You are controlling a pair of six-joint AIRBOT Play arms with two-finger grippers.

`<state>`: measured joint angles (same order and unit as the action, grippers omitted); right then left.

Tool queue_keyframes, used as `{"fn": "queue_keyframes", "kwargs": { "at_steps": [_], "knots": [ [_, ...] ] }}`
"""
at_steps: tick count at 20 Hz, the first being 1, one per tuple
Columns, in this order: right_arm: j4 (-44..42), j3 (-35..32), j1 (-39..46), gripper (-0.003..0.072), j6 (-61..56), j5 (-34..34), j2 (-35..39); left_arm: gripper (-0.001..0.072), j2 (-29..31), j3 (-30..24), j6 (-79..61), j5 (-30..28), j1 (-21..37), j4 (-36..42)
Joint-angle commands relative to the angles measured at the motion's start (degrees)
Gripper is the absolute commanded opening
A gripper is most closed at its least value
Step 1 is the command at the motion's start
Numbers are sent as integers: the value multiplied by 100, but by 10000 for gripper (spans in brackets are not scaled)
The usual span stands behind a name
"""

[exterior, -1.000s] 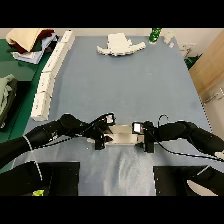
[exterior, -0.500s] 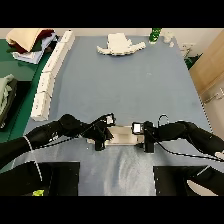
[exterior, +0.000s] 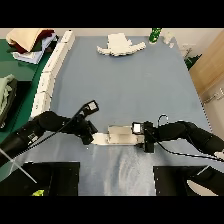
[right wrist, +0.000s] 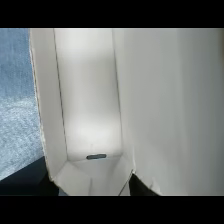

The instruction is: Fold the box.

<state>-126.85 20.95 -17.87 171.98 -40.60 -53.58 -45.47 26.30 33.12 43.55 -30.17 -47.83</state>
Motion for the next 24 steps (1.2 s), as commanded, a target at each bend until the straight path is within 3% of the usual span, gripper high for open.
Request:
{"fn": "queue_keyframes", "kwargs": {
  "at_steps": [1,3,6,10,12,17,24],
  "knots": [
    [2,4,4,511,-2,4,0,12,673,4,3683,678,664,-1794],
    [2,4,4,511,-2,4,0,13,721,2,5060,1060,1147,-2312],
    [2,4,4,512,-2,4,0,12,509,-31,5154,1464,1746,-2129],
    [2,4,4,512,-2,4,0,11,-39,-352,4188,1429,1832,-476],
    [2,4,4,512,-2,4,0,11,-299,-546,3899,1139,1661,155],
    [2,4,4,512,-2,4,0,11,-629,-595,3770,192,778,750],
    [2,4,4,511,-2,4,0,12,-702,-588,3176,-199,103,1572]
  ]
}}
